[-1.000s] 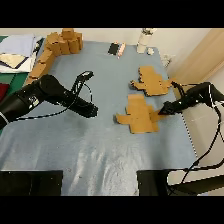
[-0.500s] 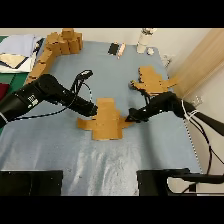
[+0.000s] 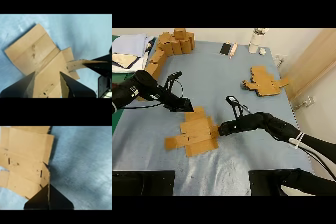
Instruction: Fold the box.
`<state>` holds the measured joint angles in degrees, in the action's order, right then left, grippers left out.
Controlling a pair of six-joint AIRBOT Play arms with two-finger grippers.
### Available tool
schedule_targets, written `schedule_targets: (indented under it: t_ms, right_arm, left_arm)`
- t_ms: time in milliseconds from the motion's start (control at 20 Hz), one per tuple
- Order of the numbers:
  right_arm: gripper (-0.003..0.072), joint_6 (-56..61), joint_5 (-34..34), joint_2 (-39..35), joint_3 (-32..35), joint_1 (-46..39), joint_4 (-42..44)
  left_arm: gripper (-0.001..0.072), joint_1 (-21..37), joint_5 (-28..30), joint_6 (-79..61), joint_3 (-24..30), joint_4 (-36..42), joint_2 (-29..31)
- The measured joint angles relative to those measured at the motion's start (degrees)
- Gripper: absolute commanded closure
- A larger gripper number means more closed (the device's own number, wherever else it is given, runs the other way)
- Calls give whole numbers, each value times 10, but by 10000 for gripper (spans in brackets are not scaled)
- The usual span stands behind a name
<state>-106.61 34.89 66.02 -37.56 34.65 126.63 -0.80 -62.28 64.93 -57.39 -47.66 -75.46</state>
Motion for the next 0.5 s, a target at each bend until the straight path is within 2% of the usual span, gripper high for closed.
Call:
schedule_targets:
  t_ms: [300,500]
  right_arm:
    - [683,33,-32,-6,4,49,-71]
    - [683,38,-54,-15,4,55,-89]
  left_arm:
    - [219,84,-33,-8,2,-23,-36]
    - [220,107,-52,-7,21,-38,-42]
